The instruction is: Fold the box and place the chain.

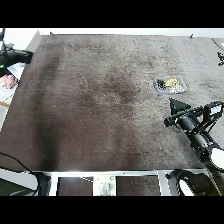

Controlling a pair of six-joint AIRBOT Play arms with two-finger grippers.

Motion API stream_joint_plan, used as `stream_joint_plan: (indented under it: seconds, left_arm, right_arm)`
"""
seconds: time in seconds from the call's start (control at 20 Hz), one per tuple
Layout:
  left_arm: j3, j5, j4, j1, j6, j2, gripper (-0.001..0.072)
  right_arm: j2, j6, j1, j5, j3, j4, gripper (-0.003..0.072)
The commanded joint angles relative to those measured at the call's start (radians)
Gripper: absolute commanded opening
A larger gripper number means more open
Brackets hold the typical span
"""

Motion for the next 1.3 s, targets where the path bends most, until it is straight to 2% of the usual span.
stream_joint_plan:
  seconds: [0.0,0.15,0.45,0.6,0.75,1.05,1.25]
  left_arm:
    - [-0.061,0.147,0.066,0.072,-0.097,0.001,0.001]
    - [-0.069,0.112,0.066,0.072,-0.09,-0.062,0.001]
    - [-0.057,0.114,0.067,0.072,-0.063,-0.159,0.001]
    - [-0.005,0.027,0.067,0.072,-0.064,-0.214,0.001]
    - [0.0,0.11,0.067,0.066,-0.064,-0.238,0.001]
    - [0.002,0.156,0.055,0.066,-0.061,-0.293,0.0011]
    - [0.005,0.133,0.013,0.066,0.077,-0.334,0.0011]
  right_arm:
    - [0.001,0.001,0.001,0.001,0.0,0.0,-0.0019]
    - [0.001,0.001,0.001,0.0,0.0,0.0,-0.0018]
    - [0.001,0.001,0.001,0.0,0.0,0.0,-0.0018]
    - [0.001,0.001,0.001,0.0,0.0,0.0,-0.0018]
    - [0.001,0.001,0.001,0.0,0.0,0.0,-0.0019]
    - [0.001,0.005,0.001,0.001,0.0,0.001,-0.0019]
    - [0.001,0.005,0.001,0.001,0.0,0.001,-0.0018]
